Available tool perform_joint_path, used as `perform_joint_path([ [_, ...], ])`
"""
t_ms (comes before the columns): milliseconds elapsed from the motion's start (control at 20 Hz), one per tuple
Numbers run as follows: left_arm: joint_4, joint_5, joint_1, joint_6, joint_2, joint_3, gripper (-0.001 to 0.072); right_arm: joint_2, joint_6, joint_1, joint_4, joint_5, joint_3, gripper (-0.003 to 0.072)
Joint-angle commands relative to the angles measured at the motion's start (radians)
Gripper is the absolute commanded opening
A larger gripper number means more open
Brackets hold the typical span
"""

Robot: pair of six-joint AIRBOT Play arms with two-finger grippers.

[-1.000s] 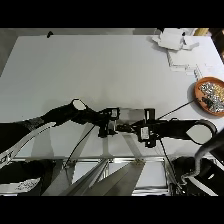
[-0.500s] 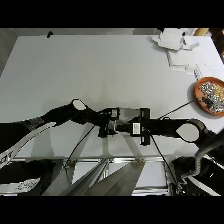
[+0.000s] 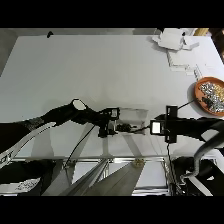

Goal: Fold the box and place the chain.

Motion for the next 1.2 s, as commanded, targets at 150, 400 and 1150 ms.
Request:
perform_joint_path([
  [150,0.000,0.000,0.001,0.000,0.001,0.000,0.0272,-0.103,-0.200,-0.180,0.227,0.095,-0.003,0.0197],
  [400,0.000,0.000,0.001,0.000,0.001,0.000,0.0272,-0.334,-0.237,-0.180,0.282,0.067,-0.003,0.0199],
  [1150,0.000,0.000,0.001,0.000,0.000,0.000,0.0272,-0.565,-0.319,-0.126,0.403,-0.098,-0.003,0.0082],
])
